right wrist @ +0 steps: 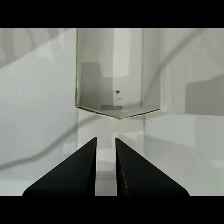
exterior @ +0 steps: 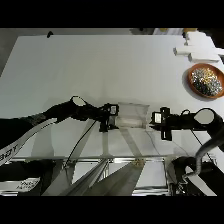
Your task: Fold the box and place the chain.
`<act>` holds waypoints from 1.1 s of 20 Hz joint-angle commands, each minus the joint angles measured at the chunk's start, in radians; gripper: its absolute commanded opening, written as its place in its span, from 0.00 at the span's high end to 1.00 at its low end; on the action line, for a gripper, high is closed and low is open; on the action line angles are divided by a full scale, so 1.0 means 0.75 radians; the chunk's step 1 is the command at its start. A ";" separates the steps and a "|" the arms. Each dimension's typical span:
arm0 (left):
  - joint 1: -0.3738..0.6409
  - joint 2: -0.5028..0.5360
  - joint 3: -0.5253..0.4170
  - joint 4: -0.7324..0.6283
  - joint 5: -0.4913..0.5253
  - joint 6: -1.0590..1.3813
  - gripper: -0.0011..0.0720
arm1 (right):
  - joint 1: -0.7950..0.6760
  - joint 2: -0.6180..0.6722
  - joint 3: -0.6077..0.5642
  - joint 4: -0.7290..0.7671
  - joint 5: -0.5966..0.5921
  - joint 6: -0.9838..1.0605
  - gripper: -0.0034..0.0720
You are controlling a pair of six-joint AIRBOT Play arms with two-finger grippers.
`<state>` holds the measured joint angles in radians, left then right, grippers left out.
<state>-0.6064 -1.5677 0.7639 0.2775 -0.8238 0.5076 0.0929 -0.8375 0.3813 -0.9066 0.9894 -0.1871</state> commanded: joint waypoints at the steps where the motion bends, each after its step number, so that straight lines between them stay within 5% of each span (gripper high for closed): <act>1: 0.001 0.000 -0.001 0.000 0.001 0.001 0.70 | -0.001 -0.022 -0.058 0.055 -0.045 -0.131 0.72; 15: 0.001 0.000 -0.001 0.000 0.000 0.001 0.70 | 0.000 -0.179 -0.068 0.423 -0.140 -0.148 0.80; 19: 0.000 0.000 -0.001 0.000 0.000 0.001 0.70 | 0.084 -0.229 -0.068 0.478 -0.204 -0.162 0.68; 22: 0.000 0.000 -0.001 0.000 0.001 0.001 0.70 | 0.095 -0.246 -0.068 0.513 -0.272 -0.128 0.43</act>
<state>-0.6060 -1.5677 0.7635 0.2794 -0.8223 0.5083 0.1478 -1.0065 0.3305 -0.5598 0.8360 -0.3035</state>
